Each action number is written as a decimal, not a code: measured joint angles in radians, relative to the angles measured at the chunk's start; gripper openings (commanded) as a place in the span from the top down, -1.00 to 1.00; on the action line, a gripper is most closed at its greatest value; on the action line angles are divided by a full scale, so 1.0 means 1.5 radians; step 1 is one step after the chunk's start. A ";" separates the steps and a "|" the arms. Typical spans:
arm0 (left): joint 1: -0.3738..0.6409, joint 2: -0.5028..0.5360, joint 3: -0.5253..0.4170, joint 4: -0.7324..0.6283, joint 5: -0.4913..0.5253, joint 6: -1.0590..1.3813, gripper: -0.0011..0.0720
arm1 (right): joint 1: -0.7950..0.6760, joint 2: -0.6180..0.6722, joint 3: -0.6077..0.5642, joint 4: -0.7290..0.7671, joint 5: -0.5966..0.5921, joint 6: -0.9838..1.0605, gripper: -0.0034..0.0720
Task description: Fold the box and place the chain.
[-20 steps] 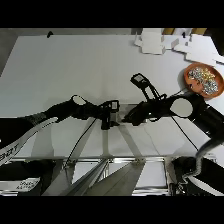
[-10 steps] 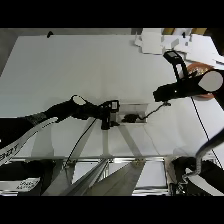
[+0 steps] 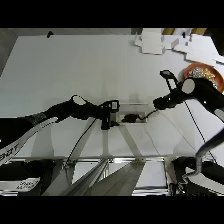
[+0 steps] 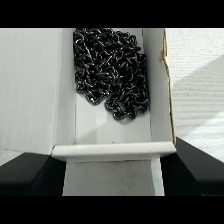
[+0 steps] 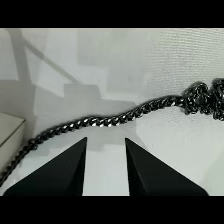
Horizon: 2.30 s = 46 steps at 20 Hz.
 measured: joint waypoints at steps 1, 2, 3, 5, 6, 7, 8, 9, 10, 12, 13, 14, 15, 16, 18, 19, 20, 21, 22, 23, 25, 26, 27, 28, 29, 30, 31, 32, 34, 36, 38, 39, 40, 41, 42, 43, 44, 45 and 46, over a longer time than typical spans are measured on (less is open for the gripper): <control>0.000 0.000 0.000 0.000 0.000 0.000 0.22 | -0.001 -0.010 -0.002 -0.004 -0.005 0.001 0.12; 0.000 0.000 0.000 0.000 0.000 0.000 0.22 | -0.001 -0.019 -0.003 -0.008 -0.007 0.002 0.12; 0.000 0.000 0.000 0.000 0.000 0.000 0.22 | -0.001 -0.025 -0.003 -0.012 -0.011 0.003 0.12; 0.000 0.000 0.000 0.000 0.000 0.000 0.22 | -0.001 -0.036 -0.005 -0.024 -0.018 0.010 0.12; 0.000 0.000 0.000 0.000 0.000 0.000 0.22 | -0.001 -0.040 -0.005 -0.033 -0.021 0.016 0.12; 0.000 0.000 0.000 0.000 0.000 0.000 0.22 | -0.001 -0.045 -0.005 -0.039 -0.025 0.022 0.12; 0.000 0.000 0.000 0.000 0.000 0.000 0.22 | -0.001 -0.049 -0.005 -0.045 -0.028 0.025 0.12; 0.000 0.000 0.000 0.000 0.000 0.000 0.22 | -0.001 -0.053 -0.005 -0.049 -0.033 0.028 0.13; 0.000 0.000 0.000 0.000 0.000 0.000 0.22 | -0.001 -0.056 -0.005 -0.053 -0.038 0.030 0.13; 0.000 0.000 0.000 0.000 0.000 0.000 0.22 | -0.001 -0.061 -0.005 -0.056 -0.047 0.035 0.30; 0.000 0.000 0.000 0.000 0.000 0.000 0.22 | -0.001 -0.064 -0.005 -0.060 -0.049 0.035 0.41; 0.000 0.000 0.000 0.000 0.000 0.000 0.22 | -0.001 -0.066 -0.005 -0.061 -0.050 0.036 0.48; 0.000 0.000 0.000 0.000 0.000 0.000 0.22 | -0.001 -0.067 -0.005 -0.062 -0.051 0.037 0.66; 0.000 0.000 0.000 0.000 0.000 0.000 0.22 | -0.001 -0.069 -0.005 -0.065 -0.052 0.037 0.87; 0.000 0.000 0.000 0.000 0.000 0.000 0.22 | -0.001 -0.070 -0.005 -0.065 -0.052 0.038 0.87; 0.000 0.000 0.000 0.000 0.000 0.000 0.22 | -0.002 -0.067 -0.006 -0.064 -0.053 0.038 0.87; 0.000 0.000 0.000 0.000 0.000 0.000 0.22 | -0.002 -0.061 -0.006 -0.060 -0.054 0.037 0.87; 0.000 0.000 0.000 0.000 0.000 0.000 0.22 | -0.001 -0.048 -0.006 -0.057 -0.049 0.036 0.87; 0.000 0.000 0.000 0.000 0.000 0.000 0.22 | -0.001 -0.032 -0.006 -0.056 -0.044 0.035 0.87; 0.000 0.000 0.000 0.000 0.000 0.000 0.22 | -0.001 -0.010 -0.006 -0.062 -0.032 0.035 0.87; 0.000 0.000 0.000 0.000 0.000 0.000 0.22 | 0.003 0.042 -0.006 -0.060 -0.005 0.035 0.87; 0.000 0.000 0.000 0.000 0.000 0.000 0.22 | 0.008 0.073 -0.006 -0.060 0.010 0.035 0.87; 0.000 0.000 0.000 0.000 0.000 0.000 0.22 | 0.015 0.107 -0.006 -0.059 0.026 0.034 0.87; 0.000 0.000 0.000 0.000 0.000 0.000 0.22 | 0.025 0.143 -0.006 -0.060 0.043 0.034 0.87; 0.000 0.000 0.000 0.000 0.000 0.000 0.22 | 0.035 0.175 -0.006 -0.056 0.058 0.033 0.87; 0.000 0.000 0.000 0.000 0.000 0.000 0.22 | 0.046 0.207 -0.006 -0.051 0.074 0.031 0.87; 0.000 0.000 0.000 0.000 0.000 0.000 0.22 | 0.057 0.237 -0.006 -0.041 0.089 0.028 0.87; 0.000 0.000 0.000 0.000 0.000 0.000 0.22 | 0.067 0.265 -0.006 -0.028 0.102 0.026 0.87; 0.000 0.000 0.000 0.000 0.000 0.000 0.22 | 0.087 0.311 -0.006 0.015 0.118 0.017 0.87; 0.000 0.000 0.000 0.000 0.000 0.000 0.22 | 0.103 0.344 -0.006 0.070 0.121 0.004 0.87; 0.000 0.000 0.000 0.000 0.000 0.000 0.22 | 0.116 0.364 -0.006 0.133 0.114 -0.011 0.87; 0.000 0.000 0.000 0.000 0.000 0.000 0.22 | 0.123 0.371 -0.006 0.165 0.108 -0.018 0.87; 0.000 0.000 0.000 0.000 0.000 0.000 0.22 | 0.131 0.374 -0.006 0.195 0.100 -0.026 0.87; 0.000 0.000 0.000 0.000 0.000 0.000 0.22 | 0.139 0.377 -0.006 0.219 0.090 -0.031 0.87; 0.000 0.000 0.000 0.000 0.000 0.000 0.22 | 0.148 0.379 -0.006 0.239 0.078 -0.037 0.87; 0.000 0.000 0.000 0.000 0.000 0.000 0.22 | 0.159 0.379 -0.006 0.256 0.064 -0.042 0.87; 0.000 0.000 0.000 0.000 0.000 0.000 0.22 | 0.172 0.377 -0.006 0.270 0.051 -0.044 0.87; 0.000 0.000 0.000 0.000 0.000 0.000 0.22 | 0.184 0.374 -0.006 0.281 0.039 -0.047 0.87; 0.000 0.000 0.000 0.000 0.000 0.000 0.22 | 0.198 0.368 -0.006 0.289 0.028 -0.048 0.87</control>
